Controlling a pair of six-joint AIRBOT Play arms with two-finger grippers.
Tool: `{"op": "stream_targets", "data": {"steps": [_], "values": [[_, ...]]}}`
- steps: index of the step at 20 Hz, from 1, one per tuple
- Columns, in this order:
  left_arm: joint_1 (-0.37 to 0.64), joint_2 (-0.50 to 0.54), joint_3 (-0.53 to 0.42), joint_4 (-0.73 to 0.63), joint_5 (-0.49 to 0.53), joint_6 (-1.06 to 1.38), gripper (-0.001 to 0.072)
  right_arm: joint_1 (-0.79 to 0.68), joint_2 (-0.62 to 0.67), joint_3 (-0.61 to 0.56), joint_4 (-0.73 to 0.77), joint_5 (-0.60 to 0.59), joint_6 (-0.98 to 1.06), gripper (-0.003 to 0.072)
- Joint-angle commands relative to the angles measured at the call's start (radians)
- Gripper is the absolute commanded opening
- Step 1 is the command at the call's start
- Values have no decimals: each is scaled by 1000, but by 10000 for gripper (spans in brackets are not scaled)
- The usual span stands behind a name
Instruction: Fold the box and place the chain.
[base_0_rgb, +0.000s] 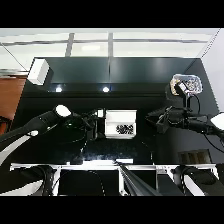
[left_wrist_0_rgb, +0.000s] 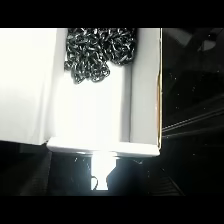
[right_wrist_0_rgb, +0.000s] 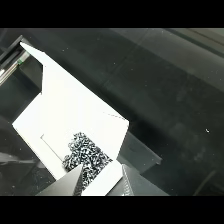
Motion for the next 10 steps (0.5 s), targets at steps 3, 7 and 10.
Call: {"op": "stream_targets", "data": {"steps": [3, 7, 10], "values": [[-2, -5, 2, -23, 4, 11, 712, 0, 1, 1, -19, 2, 0, 297], [-2, -5, 2, -23, 4, 14, 711, 0, 0, 1, -25, 2, 0, 298], [-11, -5, 2, -16, 5, 23, 711, 0, 0, 1, -25, -4, 0, 298]]}}
